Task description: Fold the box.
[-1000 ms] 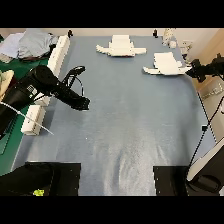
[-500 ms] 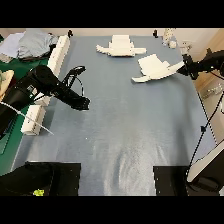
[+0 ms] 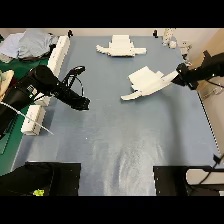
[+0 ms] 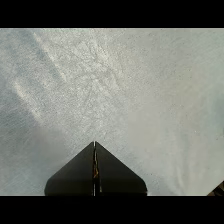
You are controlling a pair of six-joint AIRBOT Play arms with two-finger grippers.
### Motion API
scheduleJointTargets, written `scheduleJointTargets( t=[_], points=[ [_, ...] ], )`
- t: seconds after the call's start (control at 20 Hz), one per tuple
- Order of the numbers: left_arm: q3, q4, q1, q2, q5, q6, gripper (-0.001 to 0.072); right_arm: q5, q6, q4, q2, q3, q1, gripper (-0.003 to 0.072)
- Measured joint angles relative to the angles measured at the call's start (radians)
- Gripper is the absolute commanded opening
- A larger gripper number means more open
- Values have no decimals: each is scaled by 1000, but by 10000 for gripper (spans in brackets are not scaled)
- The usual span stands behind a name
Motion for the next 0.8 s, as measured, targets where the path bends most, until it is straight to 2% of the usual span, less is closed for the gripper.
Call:
scheduleJointTargets(
  t=[0.25,0.45,0.5,0.55,0.6,0.8],
  points=[
    [0,0,0,0,0,0,14,164,138,-23,391,-465,137,-2],
    [0,0,0,0,0,0,13,214,265,-66,597,-695,240,11],
    [0,0,0,0,0,0,13,223,291,-79,627,-730,259,166],
    [0,0,0,0,0,0,13,222,310,-92,648,-756,277,482],
    [0,0,0,0,0,0,13,220,325,-104,665,-776,291,537],
    [0,0,0,0,0,0,14,167,349,-199,693,-776,303,530]
  ],
)
